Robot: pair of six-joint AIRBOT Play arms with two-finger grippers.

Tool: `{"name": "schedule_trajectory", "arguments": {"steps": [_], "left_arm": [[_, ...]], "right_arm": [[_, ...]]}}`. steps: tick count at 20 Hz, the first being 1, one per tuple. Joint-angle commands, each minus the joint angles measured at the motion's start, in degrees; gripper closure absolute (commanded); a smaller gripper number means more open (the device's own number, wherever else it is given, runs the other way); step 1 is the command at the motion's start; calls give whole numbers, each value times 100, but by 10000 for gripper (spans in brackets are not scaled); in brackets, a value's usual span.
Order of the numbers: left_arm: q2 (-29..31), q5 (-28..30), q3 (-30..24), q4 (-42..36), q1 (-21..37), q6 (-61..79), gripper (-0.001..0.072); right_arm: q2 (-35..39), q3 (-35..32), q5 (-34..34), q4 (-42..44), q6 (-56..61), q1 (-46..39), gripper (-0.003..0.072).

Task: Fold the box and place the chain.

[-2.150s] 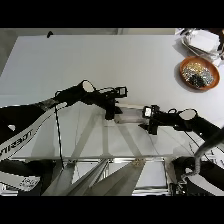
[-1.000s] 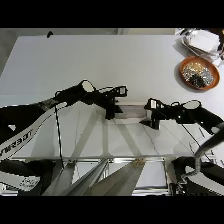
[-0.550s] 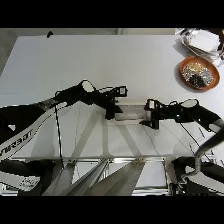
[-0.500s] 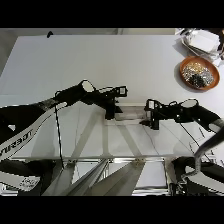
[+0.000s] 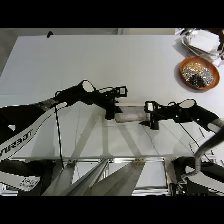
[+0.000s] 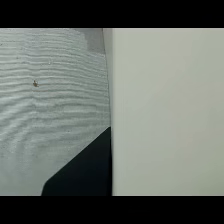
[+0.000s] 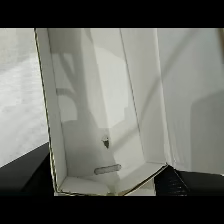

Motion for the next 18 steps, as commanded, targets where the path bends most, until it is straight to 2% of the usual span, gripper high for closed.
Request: {"name": "schedule_trajectory", "arguments": {"steps": [1,6,18], "left_arm": [[-2,15,-2,-2,-2,2,699],[-2,17,-2,-2,-2,2,699],[-4,15,-2,-2,-2,2,699]], "right_arm": [[-4,-9,-28,-151,24,2,171],[-11,-9,-122,-210,20,168,230],[-9,-7,-122,-210,20,168,229]]}}
